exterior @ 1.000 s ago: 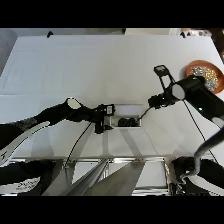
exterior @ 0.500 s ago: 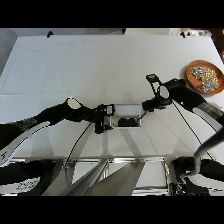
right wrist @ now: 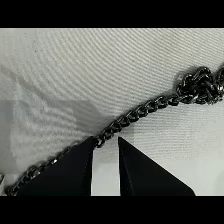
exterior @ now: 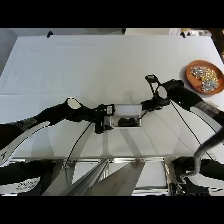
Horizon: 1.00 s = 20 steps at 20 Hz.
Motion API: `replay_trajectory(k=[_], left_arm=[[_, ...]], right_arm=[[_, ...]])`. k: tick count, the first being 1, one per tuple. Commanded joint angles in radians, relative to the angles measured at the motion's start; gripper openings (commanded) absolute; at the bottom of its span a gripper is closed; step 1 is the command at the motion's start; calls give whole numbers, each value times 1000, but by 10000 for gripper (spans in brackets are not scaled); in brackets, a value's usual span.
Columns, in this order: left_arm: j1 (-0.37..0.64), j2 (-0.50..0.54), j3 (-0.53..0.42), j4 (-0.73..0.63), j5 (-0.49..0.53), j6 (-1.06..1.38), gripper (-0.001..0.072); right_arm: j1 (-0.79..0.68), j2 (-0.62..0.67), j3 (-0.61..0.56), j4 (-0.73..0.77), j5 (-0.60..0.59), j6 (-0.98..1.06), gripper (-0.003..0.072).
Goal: Fold the box and place the chain.
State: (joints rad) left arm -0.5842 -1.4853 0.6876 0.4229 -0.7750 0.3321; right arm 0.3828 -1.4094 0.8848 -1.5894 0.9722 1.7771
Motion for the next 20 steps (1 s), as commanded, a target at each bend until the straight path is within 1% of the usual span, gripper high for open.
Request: replay_trajectory(k=[1,2,5,8,10,14,17,20], left_arm=[[1,1,0,0,0,0,273],[1,1,0,0,0,0,273],[1,1,0,0,0,0,273],[1,1,0,0,0,0,273],[1,1,0,0,0,0,273],[1,1,0,0,0,0,273],[1,1,0,0,0,0,273],[1,1,0,0,0,0,273]], right_arm=[[1,-13,0,0,-1,6,134],[1,-13,0,-3,6,5,22],[1,3,0,-32,69,-26,25],[1,87,0,-107,156,-32,25],[1,181,0,-124,198,-60,25],[26,428,0,-105,294,-88,25],[84,588,0,-43,298,-87,25],[131,689,0,57,270,-74,25]])
